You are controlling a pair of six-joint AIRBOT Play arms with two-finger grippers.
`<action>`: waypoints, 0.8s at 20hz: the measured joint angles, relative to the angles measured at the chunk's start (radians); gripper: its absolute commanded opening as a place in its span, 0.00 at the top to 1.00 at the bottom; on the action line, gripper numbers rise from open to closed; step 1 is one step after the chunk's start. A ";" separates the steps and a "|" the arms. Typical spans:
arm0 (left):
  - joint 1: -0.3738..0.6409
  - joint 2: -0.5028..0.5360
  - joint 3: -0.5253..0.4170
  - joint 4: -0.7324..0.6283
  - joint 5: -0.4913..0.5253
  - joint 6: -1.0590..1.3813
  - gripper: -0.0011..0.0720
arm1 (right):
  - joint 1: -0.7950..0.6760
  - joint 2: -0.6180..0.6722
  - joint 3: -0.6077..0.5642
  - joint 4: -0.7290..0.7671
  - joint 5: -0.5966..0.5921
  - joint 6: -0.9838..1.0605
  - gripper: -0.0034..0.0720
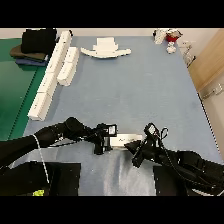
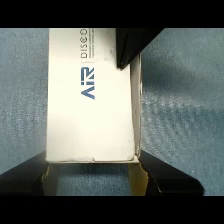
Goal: Fold the box.
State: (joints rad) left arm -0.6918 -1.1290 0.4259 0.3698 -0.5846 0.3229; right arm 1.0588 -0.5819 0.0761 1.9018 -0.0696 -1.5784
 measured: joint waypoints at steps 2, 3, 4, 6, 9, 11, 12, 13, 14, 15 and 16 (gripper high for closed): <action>0.000 0.000 0.000 0.000 0.000 0.000 0.42 | 0.000 -0.034 0.000 -0.004 0.015 0.000 0.93; 0.000 0.000 0.000 0.000 0.000 0.000 0.42 | 0.000 -0.044 0.000 -0.005 0.017 0.000 0.93; 0.000 0.000 0.000 0.000 0.000 0.000 0.42 | 0.000 -0.052 0.002 -0.006 0.016 0.000 0.93; 0.000 0.000 0.000 0.000 0.000 0.001 0.42 | 0.000 -0.062 0.002 -0.006 0.019 0.000 0.93; 0.000 0.000 0.000 0.000 0.000 0.001 0.42 | 0.000 -0.068 0.001 -0.007 0.020 0.000 0.93; 0.000 0.000 0.000 0.000 0.000 0.002 0.42 | 0.000 -0.062 0.001 -0.008 0.015 0.000 0.93; 0.000 0.000 0.000 0.000 0.000 0.002 0.42 | 0.000 -0.054 0.004 -0.014 0.005 0.000 0.93; 0.000 0.000 0.000 0.000 0.000 0.002 0.42 | 0.000 -0.043 0.008 -0.026 -0.008 0.000 0.93; 0.000 0.000 0.000 0.000 0.000 0.002 0.42 | 0.000 -0.032 0.016 -0.041 -0.019 0.000 0.93; 0.000 0.000 0.000 0.000 0.000 0.002 0.42 | 0.000 -0.023 0.031 -0.063 -0.036 0.000 0.93; 0.000 0.000 0.000 0.000 0.000 0.002 0.42 | -0.002 -0.014 0.050 -0.085 -0.058 0.000 0.93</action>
State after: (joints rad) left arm -0.6922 -1.1290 0.4259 0.3702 -0.5850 0.3244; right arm 1.0569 -0.5961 0.1265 1.8168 -0.1272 -1.5784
